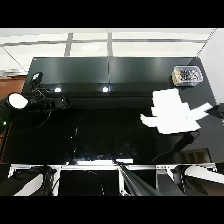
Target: Fold the box and place the chain.
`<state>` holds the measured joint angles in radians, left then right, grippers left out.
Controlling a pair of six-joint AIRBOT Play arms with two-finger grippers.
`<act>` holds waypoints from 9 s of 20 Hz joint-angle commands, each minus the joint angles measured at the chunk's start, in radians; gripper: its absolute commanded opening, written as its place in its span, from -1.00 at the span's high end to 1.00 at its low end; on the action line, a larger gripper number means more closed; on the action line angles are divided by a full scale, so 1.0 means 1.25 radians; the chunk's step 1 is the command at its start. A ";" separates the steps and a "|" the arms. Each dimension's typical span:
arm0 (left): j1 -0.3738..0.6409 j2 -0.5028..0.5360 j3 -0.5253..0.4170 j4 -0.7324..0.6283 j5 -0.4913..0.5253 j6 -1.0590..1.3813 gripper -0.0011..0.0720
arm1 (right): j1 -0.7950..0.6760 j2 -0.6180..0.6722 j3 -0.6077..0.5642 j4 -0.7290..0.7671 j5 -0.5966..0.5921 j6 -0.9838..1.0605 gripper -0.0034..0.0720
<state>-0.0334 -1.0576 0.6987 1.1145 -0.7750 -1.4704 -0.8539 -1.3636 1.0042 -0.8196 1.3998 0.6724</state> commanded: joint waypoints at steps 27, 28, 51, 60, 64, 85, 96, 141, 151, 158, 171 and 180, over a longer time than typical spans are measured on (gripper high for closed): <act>-0.110 -0.469 0.261 -0.420 -0.251 0.208 -0.94 | 0.898 0.392 -0.598 0.736 -0.709 -0.051 0.88; -0.101 -0.469 0.261 -0.420 -0.263 0.222 -0.94 | 0.898 0.392 -0.598 0.736 -0.708 -0.050 0.88; -0.134 -0.628 0.443 -0.404 -0.619 0.573 0.33 | 0.898 0.392 -0.598 0.729 -0.708 -0.051 0.88; -0.124 -0.569 0.437 -0.423 -0.626 0.578 0.90 | 0.746 0.395 -0.469 0.253 -0.532 0.034 -0.83; -0.151 -0.339 0.225 -0.539 -0.396 0.757 0.90 | 0.606 0.394 -0.316 -0.155 -0.297 0.134 -0.83; -0.341 -0.309 0.070 -0.422 0.017 1.329 0.90 | 0.864 0.361 -0.435 -0.056 -0.546 -0.258 -0.83; -0.341 -0.309 0.076 -0.422 0.007 1.329 0.90 | 1.024 0.284 -0.456 0.056 -0.503 -0.556 -0.83; -0.341 -0.309 0.076 -0.394 -0.008 1.329 0.90 | 1.008 0.050 -0.333 0.215 -0.540 -0.764 -0.72; -0.341 -0.309 0.076 -0.396 -0.009 1.329 0.89 | 1.009 0.047 -0.331 0.185 -0.552 -0.726 -0.72; -0.325 -0.271 0.110 -0.391 -0.037 1.229 -0.93 | 1.009 0.047 -0.332 0.185 -0.552 -0.726 -0.26; -0.211 -0.091 0.108 -0.189 -0.406 0.662 0.90 | 1.009 0.047 -0.332 0.185 -0.552 -0.726 -0.26; -0.299 -0.101 0.013 -0.504 0.172 0.775 0.90 | 1.009 0.047 -0.332 0.185 -0.555 -0.724 -0.26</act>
<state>-0.3824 -1.1759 0.7296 0.5323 -0.8619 -0.5308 0.4065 -1.3041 0.5903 -0.5888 0.7090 -0.2352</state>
